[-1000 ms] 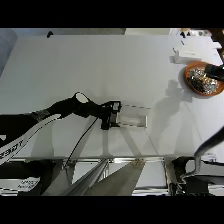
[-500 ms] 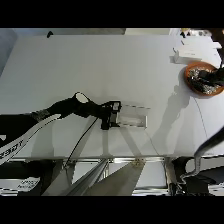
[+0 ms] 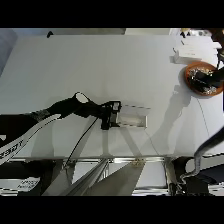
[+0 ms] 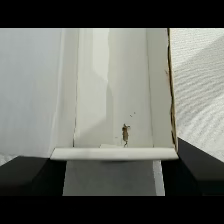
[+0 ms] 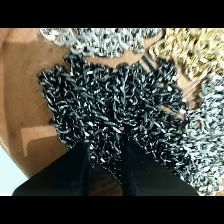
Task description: Fold the box and place the chain.
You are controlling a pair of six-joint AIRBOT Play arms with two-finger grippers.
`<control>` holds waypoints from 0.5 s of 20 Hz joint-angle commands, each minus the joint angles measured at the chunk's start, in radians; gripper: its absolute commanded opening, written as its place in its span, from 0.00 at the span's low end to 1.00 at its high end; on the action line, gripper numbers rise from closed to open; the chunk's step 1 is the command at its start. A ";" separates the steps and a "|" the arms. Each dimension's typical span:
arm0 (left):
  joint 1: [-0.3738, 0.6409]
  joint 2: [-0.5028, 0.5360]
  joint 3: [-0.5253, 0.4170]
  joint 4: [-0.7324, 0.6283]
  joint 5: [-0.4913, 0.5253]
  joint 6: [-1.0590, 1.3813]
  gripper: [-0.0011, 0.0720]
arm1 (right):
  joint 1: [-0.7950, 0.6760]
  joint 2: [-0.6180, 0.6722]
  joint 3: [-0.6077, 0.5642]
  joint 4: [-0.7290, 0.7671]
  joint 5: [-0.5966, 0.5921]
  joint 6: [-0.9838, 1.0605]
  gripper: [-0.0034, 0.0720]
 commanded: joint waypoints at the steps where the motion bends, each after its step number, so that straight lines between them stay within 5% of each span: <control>1: 0.000 0.000 0.000 0.000 0.000 0.000 0.51 | 0.000 -0.010 0.000 0.003 0.006 0.000 0.27; 4: 0.000 0.000 0.000 0.000 0.000 0.000 0.51 | 0.000 -0.008 0.000 0.005 0.012 0.000 0.07; 10: 0.000 0.000 0.000 0.000 0.000 0.000 0.51 | 0.000 0.101 0.000 0.019 0.017 -0.001 0.07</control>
